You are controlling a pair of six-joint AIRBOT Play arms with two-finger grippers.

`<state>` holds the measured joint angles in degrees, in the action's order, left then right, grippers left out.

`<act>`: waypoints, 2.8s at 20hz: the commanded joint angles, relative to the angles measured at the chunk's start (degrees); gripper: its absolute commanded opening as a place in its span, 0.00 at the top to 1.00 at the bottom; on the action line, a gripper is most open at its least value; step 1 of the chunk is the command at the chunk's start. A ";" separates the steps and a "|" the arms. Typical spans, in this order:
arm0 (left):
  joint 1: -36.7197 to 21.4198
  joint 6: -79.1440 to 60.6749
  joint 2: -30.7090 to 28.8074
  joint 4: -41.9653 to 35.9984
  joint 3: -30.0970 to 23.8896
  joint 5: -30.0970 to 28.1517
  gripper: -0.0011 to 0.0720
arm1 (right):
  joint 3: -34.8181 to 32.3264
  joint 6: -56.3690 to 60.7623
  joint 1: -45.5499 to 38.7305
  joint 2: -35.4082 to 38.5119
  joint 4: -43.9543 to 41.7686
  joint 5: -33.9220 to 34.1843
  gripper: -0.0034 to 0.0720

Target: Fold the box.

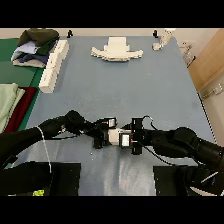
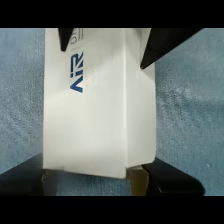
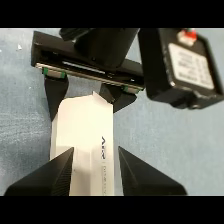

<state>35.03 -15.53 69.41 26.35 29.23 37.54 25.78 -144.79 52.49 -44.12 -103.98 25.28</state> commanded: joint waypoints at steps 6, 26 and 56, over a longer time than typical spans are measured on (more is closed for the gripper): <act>0.00 -0.04 0.04 0.02 0.04 0.00 0.30 | -0.02 2.86 0.00 -1.81 0.70 -0.79 0.56; 0.00 -0.04 0.04 0.02 0.04 0.02 0.30 | -0.02 2.91 0.50 -3.74 -0.17 2.86 0.67; 0.00 -0.04 0.04 0.02 0.04 0.02 0.30 | -15.08 28.65 2.64 5.77 -20.55 -19.89 0.95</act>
<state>35.03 -15.55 69.41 26.37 29.23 37.60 11.75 -117.23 54.87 -36.77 -124.14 7.77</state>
